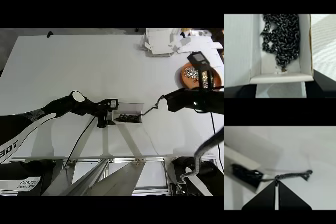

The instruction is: Fold the box and place the chain.

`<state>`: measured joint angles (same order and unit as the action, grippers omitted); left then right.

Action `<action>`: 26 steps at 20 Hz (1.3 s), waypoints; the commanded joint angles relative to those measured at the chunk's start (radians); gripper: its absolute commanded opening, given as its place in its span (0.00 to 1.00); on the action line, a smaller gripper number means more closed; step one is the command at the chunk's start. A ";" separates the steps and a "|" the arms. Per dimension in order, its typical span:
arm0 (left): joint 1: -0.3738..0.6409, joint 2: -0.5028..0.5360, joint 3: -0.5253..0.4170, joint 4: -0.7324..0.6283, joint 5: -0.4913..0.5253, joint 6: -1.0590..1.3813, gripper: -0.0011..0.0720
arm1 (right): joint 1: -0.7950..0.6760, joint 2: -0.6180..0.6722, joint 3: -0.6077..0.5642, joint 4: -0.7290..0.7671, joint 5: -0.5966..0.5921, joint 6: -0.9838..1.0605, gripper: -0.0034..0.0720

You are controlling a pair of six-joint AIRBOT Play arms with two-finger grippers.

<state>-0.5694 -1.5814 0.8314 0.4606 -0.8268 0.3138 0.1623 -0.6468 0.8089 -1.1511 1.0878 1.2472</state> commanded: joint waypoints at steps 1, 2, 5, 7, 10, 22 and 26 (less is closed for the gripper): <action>0.000 0.000 0.000 0.000 0.000 0.000 0.36 | 0.001 0.147 0.001 0.283 0.037 -0.159 0.07; 0.000 0.000 0.000 0.000 0.000 0.000 0.36 | 0.001 0.169 0.001 0.333 0.037 -0.187 0.07; 0.000 0.000 0.000 0.000 0.000 0.000 0.36 | 0.001 0.197 0.001 0.480 0.037 -0.272 0.07; 0.000 0.000 0.000 0.000 0.000 0.000 0.36 | 0.000 0.196 0.001 0.565 0.037 -0.336 0.07; 0.000 0.000 0.000 0.000 0.000 0.000 0.36 | 0.000 0.196 0.001 0.653 0.024 -0.425 0.07; 0.000 0.000 0.000 0.000 0.000 0.000 0.36 | 0.000 0.195 0.001 0.891 -0.213 -0.686 0.07; 0.000 0.000 0.000 0.000 0.000 0.000 0.36 | 0.000 0.195 0.002 0.988 -0.221 -0.755 0.07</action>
<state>-0.5694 -1.5814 0.8314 0.4603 -0.8268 0.3134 0.1623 -0.4519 0.8093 -0.2470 0.8841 0.5529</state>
